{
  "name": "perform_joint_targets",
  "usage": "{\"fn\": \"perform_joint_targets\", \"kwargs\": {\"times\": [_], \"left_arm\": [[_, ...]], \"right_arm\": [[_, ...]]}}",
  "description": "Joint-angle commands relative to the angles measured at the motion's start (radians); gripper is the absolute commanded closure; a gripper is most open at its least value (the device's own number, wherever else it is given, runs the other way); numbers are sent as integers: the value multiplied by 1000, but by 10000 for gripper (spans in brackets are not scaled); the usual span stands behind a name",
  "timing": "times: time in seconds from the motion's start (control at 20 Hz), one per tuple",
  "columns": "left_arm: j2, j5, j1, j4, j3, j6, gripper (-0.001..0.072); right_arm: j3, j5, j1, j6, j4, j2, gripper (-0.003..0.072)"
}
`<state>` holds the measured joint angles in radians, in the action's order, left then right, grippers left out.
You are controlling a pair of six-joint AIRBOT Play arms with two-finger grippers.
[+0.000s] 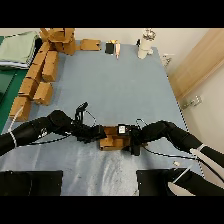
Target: Fold the box.
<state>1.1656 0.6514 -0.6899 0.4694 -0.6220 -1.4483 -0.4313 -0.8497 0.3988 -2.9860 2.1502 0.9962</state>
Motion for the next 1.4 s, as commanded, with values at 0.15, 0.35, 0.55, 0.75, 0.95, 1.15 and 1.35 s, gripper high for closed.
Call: {"fn": "perform_joint_targets", "kwargs": {"times": [0.15, 0.35, 0.55, 0.75, 0.95, 1.15, 1.35], "left_arm": [[2, 40, -3, -13, 0, 1, 250], [2, 12, -59, 79, -37, -99, 251], [6, 31, -138, 432, -118, -453, 251], [6, 59, -190, 651, -187, -675, 251], [19, 67, -216, 672, -196, -724, 252], [73, 73, -264, 672, -200, -758, 252], [109, 80, -299, 725, -241, -826, 253]], "right_arm": [[0, 0, 0, 0, 0, 0, 179], [0, 0, 0, 0, 0, 0, 179], [0, 0, 0, 0, 0, 0, 179], [0, 0, 0, 0, 0, 0, 179], [0, 0, 0, 0, 0, 0, 179], [0, 0, 0, 0, 0, 0, 179], [0, 0, 0, 0, 0, 0, 179]]}}
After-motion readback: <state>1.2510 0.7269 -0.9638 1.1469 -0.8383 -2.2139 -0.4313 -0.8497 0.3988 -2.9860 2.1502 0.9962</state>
